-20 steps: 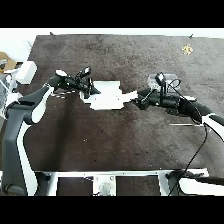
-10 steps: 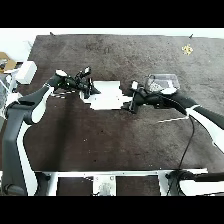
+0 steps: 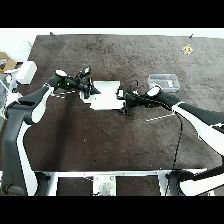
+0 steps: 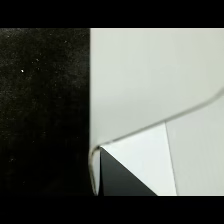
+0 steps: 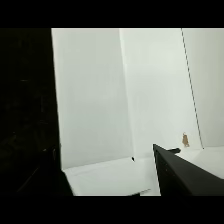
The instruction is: Fold the box and place the chain.
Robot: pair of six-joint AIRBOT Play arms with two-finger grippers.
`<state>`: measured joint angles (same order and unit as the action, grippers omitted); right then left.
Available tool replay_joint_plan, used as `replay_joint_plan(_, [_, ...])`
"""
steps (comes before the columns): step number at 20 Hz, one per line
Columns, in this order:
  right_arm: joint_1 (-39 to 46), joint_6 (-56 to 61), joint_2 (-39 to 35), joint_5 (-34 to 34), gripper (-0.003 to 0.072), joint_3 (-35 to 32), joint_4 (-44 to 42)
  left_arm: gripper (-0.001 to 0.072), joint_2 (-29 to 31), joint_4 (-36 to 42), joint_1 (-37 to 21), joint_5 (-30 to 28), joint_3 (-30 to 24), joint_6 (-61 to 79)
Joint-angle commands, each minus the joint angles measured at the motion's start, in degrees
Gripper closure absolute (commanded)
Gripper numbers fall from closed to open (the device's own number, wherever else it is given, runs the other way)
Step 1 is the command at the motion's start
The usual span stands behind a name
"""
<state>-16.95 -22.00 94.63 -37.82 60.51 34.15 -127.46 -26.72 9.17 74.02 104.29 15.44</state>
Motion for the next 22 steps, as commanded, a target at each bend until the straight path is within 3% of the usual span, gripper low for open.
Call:
replay_joint_plan(1, [-0.3,1.2,0.1,3.1,0.0004,1.1,1.2,0.0696,0.0,0.0,0.0,0.0,0.0,0.0])
replay_joint_plan(7, [2.5,1.8,-2.3,3.0,0.0005,2.1,-1.1,0.0696,0.0,0.2,0.0,0.0,0.0,0.0])
replay_joint_plan(10, [4.6,1.7,-0.1,-4.0,0.0004,5.5,-5.1,0.0696,0.0,0.2,0.0,0.0,0.0,0.0])
replay_joint_plan(22, [7.6,5.3,9.3,-13.8,0.0003,18.3,-4.8,0.0696,0.0,0.2,0.0,0.0,0.0,0.0])
